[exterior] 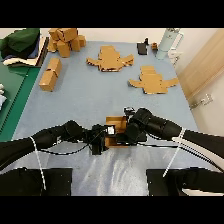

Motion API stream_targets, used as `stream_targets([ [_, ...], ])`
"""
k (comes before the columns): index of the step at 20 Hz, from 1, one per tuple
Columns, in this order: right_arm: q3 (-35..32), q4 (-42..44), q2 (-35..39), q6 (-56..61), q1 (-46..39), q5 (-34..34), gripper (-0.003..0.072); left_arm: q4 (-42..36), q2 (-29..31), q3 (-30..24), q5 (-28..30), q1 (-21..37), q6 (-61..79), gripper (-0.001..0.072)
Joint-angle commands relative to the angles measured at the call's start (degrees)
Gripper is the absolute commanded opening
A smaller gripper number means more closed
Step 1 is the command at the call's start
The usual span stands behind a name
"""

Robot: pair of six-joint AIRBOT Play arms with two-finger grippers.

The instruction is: Fold the box.

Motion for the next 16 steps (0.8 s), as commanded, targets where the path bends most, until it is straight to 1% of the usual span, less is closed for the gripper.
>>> stream_targets([
  [1, -0.04, 0.44, -1.22, 0.17, 0.07, 0.31, 0.0006, 0.00, 0.02, 0.00, 0.02, 0.04, 0.00, 0.0486],
  [2, -0.04, 0.35, -1.18, -0.20, 0.07, 0.44, 0.0006, 0.02, 0.00, 0.00, 0.02, 0.02, 0.00, 0.0486],
  [3, -0.04, 0.52, -1.18, -0.74, 0.07, 0.52, 0.0052, 0.02, 0.00, 0.00, 0.02, 0.02, 0.00, 0.0486],
  [4, -0.04, 0.61, -1.09, -0.72, 0.07, 0.46, 0.0279, 0.00, 0.00, 0.00, 0.02, 0.02, 0.00, 0.0486],
  [5, 0.04, 0.68, -1.01, -0.74, 0.07, 0.42, 0.0356, 0.00, 0.00, 0.00, 0.02, 0.02, 0.00, 0.0486],
  [6, 0.28, 0.68, -0.96, -0.74, 0.07, 0.33, 0.0361, 0.00, 0.00, 0.00, 0.02, 0.02, 0.00, 0.0485],
  [10, 1.64, 0.66, -0.96, -0.72, 0.07, 0.28, 0.0361, 0.00, 0.00, 0.00, 0.02, 0.04, 0.00, 0.0485],
  [11, 2.01, 0.68, -0.96, -0.70, 0.07, 0.28, 0.0340, 0.00, 0.02, 0.00, 0.02, 0.02, 0.00, 0.0485],
  [12, 2.32, 0.68, -0.96, -0.72, 0.07, 0.22, 0.0217, 0.00, 0.00, 0.00, 0.02, 0.02, 0.00, 0.0485],
  [13, 2.47, 0.68, -0.96, -0.87, 0.07, 0.22, 0.0068, 0.00, 0.00, 0.00, 0.02, 0.02, 0.00, 0.0485],
  [14, 2.58, 0.68, -0.96, -1.38, 0.07, 0.15, 0.0007, 0.00, 0.00, 0.00, 0.02, 0.02, 0.00, 0.0486],
  [16, 2.58, 0.66, -0.96, -1.36, 0.07, 0.07, 0.0010, 0.00, 0.00, 0.00, 0.02, 0.02, 0.00, 0.0486],
])
